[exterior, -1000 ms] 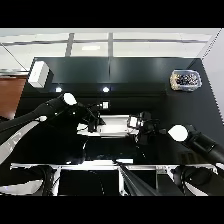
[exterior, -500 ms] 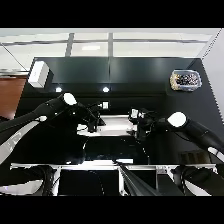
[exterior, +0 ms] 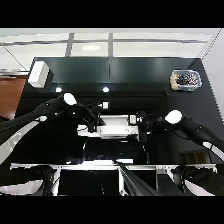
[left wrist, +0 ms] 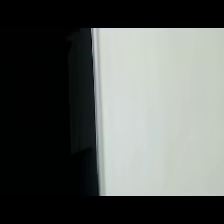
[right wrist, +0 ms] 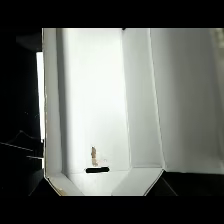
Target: Fold the box and place the chain.
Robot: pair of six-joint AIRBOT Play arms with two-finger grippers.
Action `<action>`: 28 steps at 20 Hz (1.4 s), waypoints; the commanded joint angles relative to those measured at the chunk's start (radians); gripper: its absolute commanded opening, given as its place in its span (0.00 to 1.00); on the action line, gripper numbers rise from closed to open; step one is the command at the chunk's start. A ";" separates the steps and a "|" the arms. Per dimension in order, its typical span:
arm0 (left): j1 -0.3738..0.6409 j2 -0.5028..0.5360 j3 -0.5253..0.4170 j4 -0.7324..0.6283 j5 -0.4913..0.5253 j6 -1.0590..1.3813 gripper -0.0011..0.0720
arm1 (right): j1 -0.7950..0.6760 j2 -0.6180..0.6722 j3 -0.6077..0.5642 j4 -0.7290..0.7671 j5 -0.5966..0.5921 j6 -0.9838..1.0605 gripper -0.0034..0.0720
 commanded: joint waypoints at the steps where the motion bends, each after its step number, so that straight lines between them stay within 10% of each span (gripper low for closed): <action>1: 0.000 0.000 0.000 0.000 0.011 0.000 0.05 | 0.010 -0.007 0.001 -0.001 -0.007 -0.011 1.00; 28: 0.000 0.000 0.000 0.000 0.010 0.000 0.05 | 0.056 -0.084 0.001 0.000 -0.078 0.022 1.00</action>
